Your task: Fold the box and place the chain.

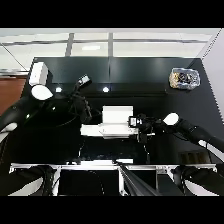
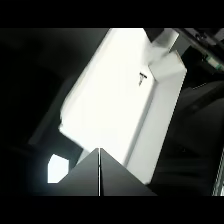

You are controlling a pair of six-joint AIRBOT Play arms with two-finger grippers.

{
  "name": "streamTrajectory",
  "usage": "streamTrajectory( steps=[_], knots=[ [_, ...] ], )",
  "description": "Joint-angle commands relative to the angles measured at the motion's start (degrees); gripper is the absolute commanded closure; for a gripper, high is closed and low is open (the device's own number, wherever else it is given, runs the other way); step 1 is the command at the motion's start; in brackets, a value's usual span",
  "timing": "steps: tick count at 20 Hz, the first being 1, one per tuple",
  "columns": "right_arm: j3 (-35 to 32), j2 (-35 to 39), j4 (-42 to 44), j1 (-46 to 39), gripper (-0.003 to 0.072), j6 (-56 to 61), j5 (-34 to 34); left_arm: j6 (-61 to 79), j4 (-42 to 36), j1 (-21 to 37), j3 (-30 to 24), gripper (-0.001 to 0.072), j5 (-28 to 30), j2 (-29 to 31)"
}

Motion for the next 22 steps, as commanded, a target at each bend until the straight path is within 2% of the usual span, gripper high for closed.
streamTrajectory(
  steps=[1,2,4,5,7,9,10,14,17,19,22],
  knots=[
    [0.0,0.0,0.0,0.0,0.0669,0.0,0.0,6.1,1.8,0.7,-9.3,0.0681,6.2,7.4],
    [0.0,0.0,0.0,0.0,0.0669,0.0,0.0,9.8,2.0,0.5,-11.1,0.0629,5.3,7.6],
    [0.0,0.0,0.0,0.0,0.0669,0.0,0.0,13.8,3.5,-0.3,-12.7,0.0137,4.0,7.0],
    [0.0,0.0,0.0,0.0,0.0669,0.0,0.0,14.1,4.5,-0.9,-12.7,-0.0007,5.6,6.4],
    [0.0,0.0,0.0,0.0,0.0669,0.0,0.0,18.2,9.1,-3.0,-12.6,-0.0007,9.8,4.9],
    [0.0,0.0,0.0,0.0,0.0669,0.0,0.0,21.1,14.9,-5.1,-12.6,-0.0003,11.0,3.4],
    [0.0,0.0,0.0,0.0,0.0669,0.0,0.0,23.1,15.2,-6.0,-12.6,-0.0003,11.3,2.6],
    [0.0,0.0,0.0,0.0,0.0668,0.0,0.0,28.0,8.2,-8.2,-12.5,-0.0001,12.0,-0.4],
    [0.0,0.0,0.0,0.0,0.0669,0.1,0.0,29.5,5.6,-8.5,-12.5,-0.0001,15.4,-0.9],
    [0.0,0.0,0.0,0.0,0.0669,0.1,0.0,29.5,5.1,-8.4,-12.3,0.0010,15.4,-0.9],
    [0.0,0.0,0.0,0.0,0.0669,0.1,0.0,30.4,-0.2,-8.5,-12.3,0.0033,15.1,-0.9]
  ],
)
